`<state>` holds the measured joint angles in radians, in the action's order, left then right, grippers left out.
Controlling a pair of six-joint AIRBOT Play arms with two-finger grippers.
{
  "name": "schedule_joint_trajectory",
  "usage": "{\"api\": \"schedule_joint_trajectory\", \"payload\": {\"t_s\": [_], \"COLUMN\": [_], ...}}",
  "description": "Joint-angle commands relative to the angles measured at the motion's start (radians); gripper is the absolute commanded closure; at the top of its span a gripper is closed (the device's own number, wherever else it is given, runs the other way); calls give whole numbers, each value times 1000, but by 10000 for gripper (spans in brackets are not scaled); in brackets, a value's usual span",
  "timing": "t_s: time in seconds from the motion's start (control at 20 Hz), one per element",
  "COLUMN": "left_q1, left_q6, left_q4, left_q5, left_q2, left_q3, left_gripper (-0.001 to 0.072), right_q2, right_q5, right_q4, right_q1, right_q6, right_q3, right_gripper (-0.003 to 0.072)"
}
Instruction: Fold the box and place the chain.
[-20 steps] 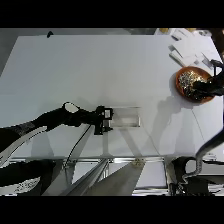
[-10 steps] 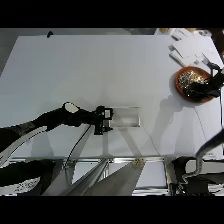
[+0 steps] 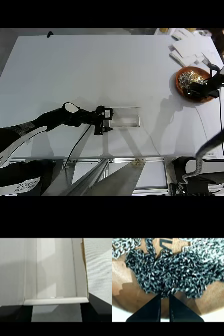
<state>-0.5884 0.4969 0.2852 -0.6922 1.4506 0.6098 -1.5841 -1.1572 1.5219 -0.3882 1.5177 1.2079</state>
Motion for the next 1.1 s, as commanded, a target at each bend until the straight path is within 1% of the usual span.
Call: {"api": "schedule_joint_trajectory", "payload": {"t_s": [0.0, 0.1, 0.3, 0.5, 0.8, 0.9, 1.05], "left_q1": [1, 1, 1, 1, 1, 1, 1], "left_q6": [0, 0, 0, 0, 0, 0, 0], "left_q4": [0, 0, 0, 0, 0, 0, 0], "left_q5": [0, 0, 0, 0, 0, 0, 0], "left_q2": [0, 0, 0, 0, 0, 0, -1], "left_q3": [0, 0, 0, 0, 0, 0, 0], "left_gripper": [639, 639, 639, 639, 639, 639, 639], "right_q2": [52, 137, 354, 558, 836, 909, 982], "right_q5": [-12, -28, -92, -176, -275, -285, -319], "right_q4": [0, 0, -11, -145, -422, -475, -489], "right_q1": [0, 0, 0, 0, 1, 7, 116], "right_q6": [-19, -50, -98, -128, -165, -166, -164], "right_q3": [0, 0, 0, 0, 0, 0, 0], "right_gripper": [669, 669, 669, 669, 669, 669, 669]}}
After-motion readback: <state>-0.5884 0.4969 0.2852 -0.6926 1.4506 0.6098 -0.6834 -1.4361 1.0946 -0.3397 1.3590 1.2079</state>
